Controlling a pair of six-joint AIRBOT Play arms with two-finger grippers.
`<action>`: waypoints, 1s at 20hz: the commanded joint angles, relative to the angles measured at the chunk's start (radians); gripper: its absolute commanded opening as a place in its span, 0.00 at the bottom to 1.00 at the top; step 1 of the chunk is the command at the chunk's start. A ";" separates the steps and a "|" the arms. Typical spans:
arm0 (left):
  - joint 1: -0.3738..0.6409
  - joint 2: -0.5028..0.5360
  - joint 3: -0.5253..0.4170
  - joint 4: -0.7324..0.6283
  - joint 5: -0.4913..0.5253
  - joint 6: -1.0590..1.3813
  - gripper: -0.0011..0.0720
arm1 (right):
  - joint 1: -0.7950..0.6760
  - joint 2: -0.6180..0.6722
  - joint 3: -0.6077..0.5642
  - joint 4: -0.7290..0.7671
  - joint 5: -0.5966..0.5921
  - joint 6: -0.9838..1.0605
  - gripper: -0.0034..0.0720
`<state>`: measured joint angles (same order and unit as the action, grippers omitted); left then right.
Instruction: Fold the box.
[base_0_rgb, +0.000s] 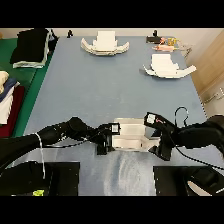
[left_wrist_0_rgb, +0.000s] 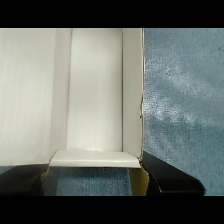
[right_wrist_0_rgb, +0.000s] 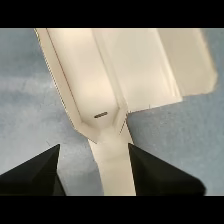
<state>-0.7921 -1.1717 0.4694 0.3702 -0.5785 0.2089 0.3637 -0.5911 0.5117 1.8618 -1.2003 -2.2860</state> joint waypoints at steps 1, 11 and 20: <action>0.000 0.000 0.001 0.000 0.000 0.000 0.74 | 0.006 -0.045 -0.086 -0.073 0.132 -0.183 0.91; 0.000 0.000 0.001 0.000 0.000 0.000 0.74 | 0.054 -0.126 -0.107 -0.005 0.265 -0.255 0.40; 0.000 0.000 0.001 0.000 0.000 0.000 0.74 | 0.057 -0.177 -0.107 0.134 0.336 -0.346 0.16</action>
<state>-0.7921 -1.1713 0.4694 0.3710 -0.5785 0.2089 0.4191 -0.7525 0.4053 1.9362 -0.8906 -2.5885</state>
